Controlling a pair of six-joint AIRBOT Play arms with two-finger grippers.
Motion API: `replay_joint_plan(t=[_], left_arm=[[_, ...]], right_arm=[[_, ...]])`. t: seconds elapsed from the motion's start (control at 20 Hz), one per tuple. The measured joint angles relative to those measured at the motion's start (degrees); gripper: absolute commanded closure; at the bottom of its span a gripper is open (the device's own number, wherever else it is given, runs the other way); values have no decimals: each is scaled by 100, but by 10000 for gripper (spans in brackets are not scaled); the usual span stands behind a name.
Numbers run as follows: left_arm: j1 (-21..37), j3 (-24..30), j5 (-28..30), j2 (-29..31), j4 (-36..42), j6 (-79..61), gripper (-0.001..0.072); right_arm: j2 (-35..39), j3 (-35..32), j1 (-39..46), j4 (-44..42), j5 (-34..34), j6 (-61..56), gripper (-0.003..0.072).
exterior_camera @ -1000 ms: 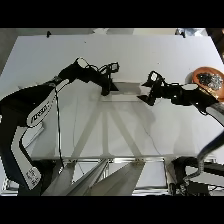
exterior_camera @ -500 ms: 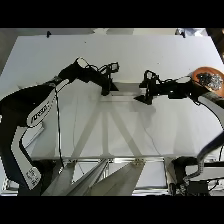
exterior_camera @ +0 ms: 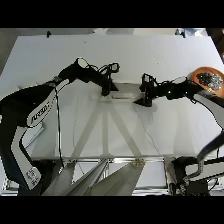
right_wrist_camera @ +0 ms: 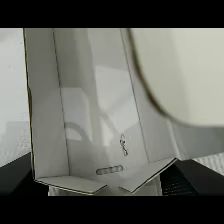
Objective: Fold the box and place the chain.
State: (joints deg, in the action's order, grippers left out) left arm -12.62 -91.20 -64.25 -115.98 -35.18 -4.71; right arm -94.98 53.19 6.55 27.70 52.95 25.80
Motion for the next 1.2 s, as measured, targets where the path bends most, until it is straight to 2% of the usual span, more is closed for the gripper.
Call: replay_joint_plan(t=[0.6, 0.7, 1.2], left_arm=[[0, 0, 28, 0, 0, 7, 700], [2, 0, 22, 0, 0, 11, 700], [0, 0, 2, -2, -9, -2, 700]], right_arm=[[-37, 74, 0, -15, 37, 267, 3], [-79, 186, 0, -50, 188, 221, 46], [-363, 442, 0, 254, 708, 177, 40]])
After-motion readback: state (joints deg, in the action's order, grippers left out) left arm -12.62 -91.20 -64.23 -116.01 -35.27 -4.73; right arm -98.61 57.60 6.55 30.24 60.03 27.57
